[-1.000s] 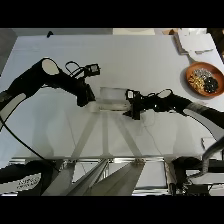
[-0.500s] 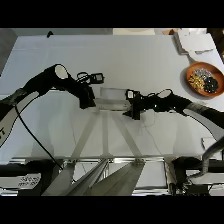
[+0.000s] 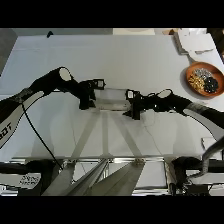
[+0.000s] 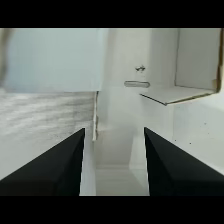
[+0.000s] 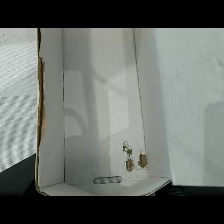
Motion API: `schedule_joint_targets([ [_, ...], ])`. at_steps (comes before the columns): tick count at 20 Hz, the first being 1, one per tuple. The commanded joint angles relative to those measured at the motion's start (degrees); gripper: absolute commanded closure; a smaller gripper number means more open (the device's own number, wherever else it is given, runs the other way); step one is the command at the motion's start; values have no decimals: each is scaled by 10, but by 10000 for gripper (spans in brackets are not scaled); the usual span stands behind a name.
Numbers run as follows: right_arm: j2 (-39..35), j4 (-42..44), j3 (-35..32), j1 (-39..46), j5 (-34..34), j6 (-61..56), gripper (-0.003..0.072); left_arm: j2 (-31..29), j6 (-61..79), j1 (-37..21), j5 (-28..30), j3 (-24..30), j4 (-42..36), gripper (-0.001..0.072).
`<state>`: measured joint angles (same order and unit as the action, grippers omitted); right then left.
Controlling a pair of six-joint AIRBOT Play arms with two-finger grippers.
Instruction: Fold the box and place the chain.
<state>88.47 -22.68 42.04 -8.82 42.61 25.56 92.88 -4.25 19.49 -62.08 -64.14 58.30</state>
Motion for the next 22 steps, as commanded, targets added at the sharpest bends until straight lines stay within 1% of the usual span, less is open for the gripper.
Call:
schedule_joint_targets([
  [1,0,0,0,0,0,0,298,2,19,0,-14,0,0,321],
  [8,0,0,0,0,0,0,298,2,19,0,-20,0,-36,321],
  [9,0,0,0,0,0,0,298,2,19,0,-28,0,-36,337],
  [10,0,0,0,0,0,0,298,2,19,0,-40,0,-36,393],
  [12,0,0,0,0,0,0,298,2,19,-1,-62,0,-36,396],
  [15,0,0,0,0,0,0,298,2,19,-1,-81,0,-35,396],
  [18,0,0,0,0,0,0,298,2,21,-2,-77,0,-35,396],
  [22,0,0,0,0,0,0,298,2,29,-8,-54,0,-32,395],
])
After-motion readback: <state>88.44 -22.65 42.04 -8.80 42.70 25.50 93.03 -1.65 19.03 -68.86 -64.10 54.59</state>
